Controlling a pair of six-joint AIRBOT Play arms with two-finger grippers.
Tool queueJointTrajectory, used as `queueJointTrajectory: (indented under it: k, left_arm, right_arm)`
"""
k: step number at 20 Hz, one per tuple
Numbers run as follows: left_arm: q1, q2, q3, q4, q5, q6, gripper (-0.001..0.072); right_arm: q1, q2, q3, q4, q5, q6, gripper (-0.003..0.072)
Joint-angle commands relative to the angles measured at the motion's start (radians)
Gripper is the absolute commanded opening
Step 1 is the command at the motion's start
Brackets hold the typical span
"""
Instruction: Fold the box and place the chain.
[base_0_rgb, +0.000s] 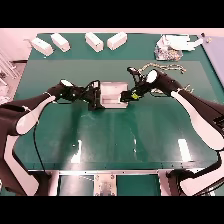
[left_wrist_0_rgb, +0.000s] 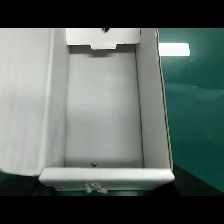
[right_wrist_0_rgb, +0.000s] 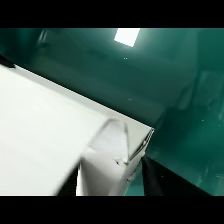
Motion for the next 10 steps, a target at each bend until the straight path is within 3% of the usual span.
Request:
queueJointTrajectory:
  k: [1, 10]
  left_arm:
    - [0.001, 0.000, 0.001, 0.000, 0.000, 0.000, 0.0470]
    - [0.001, 0.000, 0.001, 0.000, 0.001, 0.000, 0.0470]
  right_arm:
    - [0.045, 0.000, 0.025, -0.177, -0.006, 0.166, 0.0465]
    - [0.123, 0.000, 0.058, -0.359, 0.028, 0.356, 0.0407]
